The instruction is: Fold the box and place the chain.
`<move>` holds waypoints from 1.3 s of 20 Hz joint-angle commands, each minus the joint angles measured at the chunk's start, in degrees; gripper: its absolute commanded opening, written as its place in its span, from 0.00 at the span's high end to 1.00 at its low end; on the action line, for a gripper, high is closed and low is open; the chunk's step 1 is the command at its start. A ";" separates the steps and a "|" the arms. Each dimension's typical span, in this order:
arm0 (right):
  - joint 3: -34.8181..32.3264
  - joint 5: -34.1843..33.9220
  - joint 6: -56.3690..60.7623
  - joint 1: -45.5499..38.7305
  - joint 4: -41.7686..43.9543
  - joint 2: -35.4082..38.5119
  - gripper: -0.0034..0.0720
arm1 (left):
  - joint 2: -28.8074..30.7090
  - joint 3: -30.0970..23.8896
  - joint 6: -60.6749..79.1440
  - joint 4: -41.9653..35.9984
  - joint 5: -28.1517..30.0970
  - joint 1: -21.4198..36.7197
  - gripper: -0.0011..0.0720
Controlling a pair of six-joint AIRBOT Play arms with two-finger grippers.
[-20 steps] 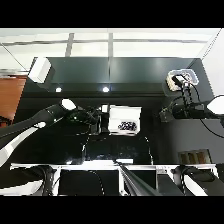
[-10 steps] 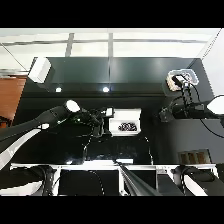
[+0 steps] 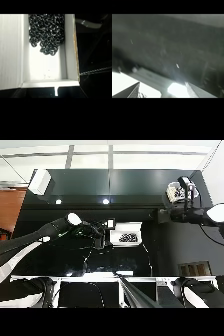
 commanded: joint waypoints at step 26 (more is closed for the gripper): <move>3.13 10.43 -44.48 16.11 -3.06 -11.43 0.09 | -0.04 0.02 -0.11 0.22 0.13 0.00 0.51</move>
